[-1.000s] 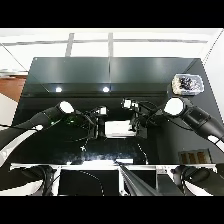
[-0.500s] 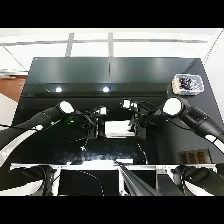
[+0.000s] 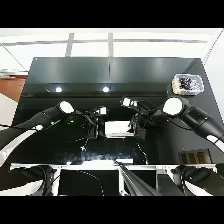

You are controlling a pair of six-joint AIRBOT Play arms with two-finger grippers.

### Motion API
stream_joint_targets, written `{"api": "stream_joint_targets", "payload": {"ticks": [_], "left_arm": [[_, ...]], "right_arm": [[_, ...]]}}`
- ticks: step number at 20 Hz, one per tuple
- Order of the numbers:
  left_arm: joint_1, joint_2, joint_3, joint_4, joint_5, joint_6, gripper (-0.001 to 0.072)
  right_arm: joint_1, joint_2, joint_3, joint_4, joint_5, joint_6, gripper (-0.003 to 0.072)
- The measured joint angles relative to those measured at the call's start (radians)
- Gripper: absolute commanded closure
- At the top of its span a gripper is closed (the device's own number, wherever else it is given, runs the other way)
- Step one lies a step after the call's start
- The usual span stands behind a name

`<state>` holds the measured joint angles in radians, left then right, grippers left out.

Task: Fold the box and place the chain.

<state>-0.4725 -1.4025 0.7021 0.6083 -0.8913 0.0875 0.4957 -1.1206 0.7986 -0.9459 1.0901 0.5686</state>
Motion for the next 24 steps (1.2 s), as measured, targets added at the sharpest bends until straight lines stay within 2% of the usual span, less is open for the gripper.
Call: {"api": "stream_joint_targets", "payload": {"ticks": [1, 2, 4, 6, 10, 14, 17, 24], "left_arm": [[0.000, 0.000, 0.000, 0.000, 0.000, 0.000, 0.0473], [0.000, 0.000, 0.000, 0.000, 0.000, 0.000, 0.0473], [0.000, 0.000, 0.000, 0.000, 0.000, 0.000, 0.0474], [0.000, 0.000, 0.000, 0.000, 0.000, 0.000, 0.0473], [0.000, 0.000, 0.000, 0.000, 0.000, 0.000, 0.0473], [0.000, 0.000, 0.000, 0.000, 0.000, 0.000, 0.0473], [0.000, 0.000, 0.000, 0.000, 0.000, 0.000, 0.0474], [0.000, 0.000, 0.000, 0.000, 0.001, 0.001, 0.0474]], "right_arm": [[-0.017, 0.014, 0.002, -0.001, 0.014, 0.031, 0.0559], [-0.040, 0.031, 0.004, 0.000, 0.035, 0.068, 0.0646], [-0.098, 0.052, 0.003, 0.005, 0.068, 0.156, 0.0650], [-0.154, 0.061, -0.018, 0.073, 0.090, 0.232, 0.0651], [-0.207, 0.034, -0.104, 0.336, 0.057, 0.303, 0.0648], [-0.217, -0.060, -0.147, 0.522, 0.016, 0.346, 0.0648], [-0.219, -0.124, -0.158, 0.568, 0.005, 0.369, 0.0648], [-0.219, -0.189, -0.163, 0.527, -0.022, 0.444, 0.0648]]}}
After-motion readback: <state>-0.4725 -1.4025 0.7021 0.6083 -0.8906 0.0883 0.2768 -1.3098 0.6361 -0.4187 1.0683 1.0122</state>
